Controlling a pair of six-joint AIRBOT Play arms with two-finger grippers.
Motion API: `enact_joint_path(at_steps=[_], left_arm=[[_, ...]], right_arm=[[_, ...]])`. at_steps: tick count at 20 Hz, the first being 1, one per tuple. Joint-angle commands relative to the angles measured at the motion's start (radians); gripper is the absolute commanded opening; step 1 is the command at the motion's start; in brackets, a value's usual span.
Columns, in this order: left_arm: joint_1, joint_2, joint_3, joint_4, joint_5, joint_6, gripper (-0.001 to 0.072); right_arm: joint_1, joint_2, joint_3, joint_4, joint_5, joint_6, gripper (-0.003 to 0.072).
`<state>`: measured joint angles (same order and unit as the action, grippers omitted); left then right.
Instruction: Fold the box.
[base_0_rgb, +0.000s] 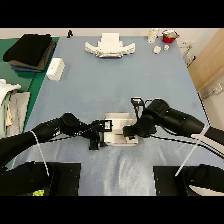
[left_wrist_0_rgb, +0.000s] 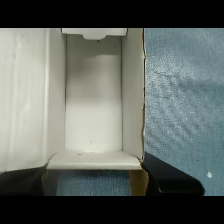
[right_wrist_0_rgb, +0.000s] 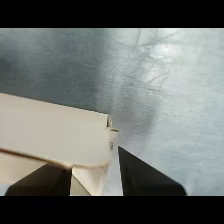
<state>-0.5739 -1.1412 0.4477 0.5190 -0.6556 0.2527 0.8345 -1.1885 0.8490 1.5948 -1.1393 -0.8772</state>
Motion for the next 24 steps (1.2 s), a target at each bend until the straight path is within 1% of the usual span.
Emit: enact_joint_path(at_steps=[1, 4, 7, 9, 10, 11, 12, 16, 17, 18, 19, 23, 24], left_arm=[[0.001, 0.000, 0.001, 0.000, 0.000, 0.000, 0.0498], [0.001, 0.000, 0.001, 0.000, 0.000, 0.000, 0.0498], [0.000, 0.000, 0.001, 0.000, 0.000, 0.000, 0.0498], [0.001, 0.000, 0.001, 0.000, 0.000, 0.000, 0.0498], [0.000, 0.000, 0.001, 0.000, 0.000, 0.000, 0.0498], [0.001, 0.000, 0.001, 0.000, 0.000, 0.000, 0.0498], [0.001, 0.000, 0.001, 0.000, 0.000, 0.000, 0.0498], [0.001, 0.000, 0.001, 0.000, 0.000, 0.000, 0.0498], [0.001, 0.000, 0.001, 0.000, 0.000, 0.000, 0.0498], [0.001, 0.000, 0.001, 0.000, 0.000, 0.000, 0.0498], [0.001, 0.000, 0.001, 0.000, 0.000, 0.000, 0.0498], [0.000, 0.000, 0.001, 0.000, 0.000, 0.000, 0.0498], [0.000, 0.000, 0.001, 0.000, 0.000, 0.000, 0.0498]], right_arm=[[0.080, -0.073, 0.041, -0.122, -0.043, 0.168, 0.0404], [0.082, -0.103, 0.041, -0.121, -0.035, 0.192, 0.0404], [0.082, -0.105, 0.041, -0.121, -0.007, 0.208, 0.0397], [0.082, -0.105, 0.041, -0.121, -0.007, 0.208, 0.0215], [0.082, -0.105, 0.041, -0.121, -0.007, 0.207, 0.0101], [0.082, -0.105, 0.041, -0.121, -0.006, 0.207, 0.0020], [0.082, -0.105, 0.041, -0.122, -0.006, 0.207, 0.0006], [0.082, -0.105, 0.041, -0.121, -0.007, 0.207, 0.0005], [0.082, -0.104, 0.041, -0.116, -0.007, 0.206, 0.0032], [0.082, -0.104, 0.041, -0.111, -0.012, 0.206, 0.0308], [0.082, -0.104, 0.041, -0.104, -0.021, 0.206, 0.0525], [0.082, -0.105, 0.040, -0.089, -0.052, 0.207, 0.0519], [0.082, -0.105, 0.039, -0.088, -0.055, 0.208, 0.0499]])
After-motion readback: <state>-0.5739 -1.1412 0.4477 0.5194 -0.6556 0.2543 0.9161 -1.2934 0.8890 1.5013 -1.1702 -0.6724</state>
